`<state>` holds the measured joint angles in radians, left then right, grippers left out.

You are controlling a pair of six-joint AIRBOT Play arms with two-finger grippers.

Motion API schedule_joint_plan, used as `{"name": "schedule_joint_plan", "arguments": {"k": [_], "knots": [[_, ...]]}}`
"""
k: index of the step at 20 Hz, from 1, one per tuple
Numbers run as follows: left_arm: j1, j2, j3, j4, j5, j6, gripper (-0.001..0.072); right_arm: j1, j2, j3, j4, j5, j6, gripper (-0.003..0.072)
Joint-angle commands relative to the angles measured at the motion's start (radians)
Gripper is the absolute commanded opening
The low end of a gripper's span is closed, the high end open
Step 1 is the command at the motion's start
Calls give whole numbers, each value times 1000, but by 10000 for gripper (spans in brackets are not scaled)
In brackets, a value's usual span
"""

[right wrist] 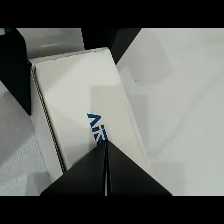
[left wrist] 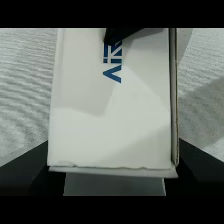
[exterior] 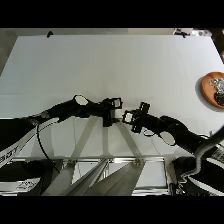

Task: Fold the box and place the chain.

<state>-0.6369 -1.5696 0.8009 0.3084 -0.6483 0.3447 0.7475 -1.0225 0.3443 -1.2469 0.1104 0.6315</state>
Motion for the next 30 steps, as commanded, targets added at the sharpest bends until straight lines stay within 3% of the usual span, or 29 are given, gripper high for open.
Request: {"name": "schedule_joint_plan", "arguments": {"k": [1, 4, 10, 13, 20, 26, 30], "knots": [[-1, 0, 1, -1, 0, 2, 497, 5, 37, -1, -10, -97, -8, 13], [-1, 0, 1, -1, 0, 2, 497, 5, 105, -2, -3, -145, -7, 12], [-1, 0, 1, -1, -1, 2, 497, -34, 193, -2, -3, -58, -8, 13], [-1, 0, 1, -1, 0, 2, 497, -138, 275, -2, -3, -31, 50, 13], [-1, 0, 1, -1, -6, 2, 497, -525, 570, -1, -3, 232, 262, 14], [-1, 0, 1, -5, 6, 28, 497, -696, 593, -2, -3, 488, 393, 14], [2, 29, 1, -30, 9, -18, 497, -704, 593, -2, -3, 529, 393, 14]]}}
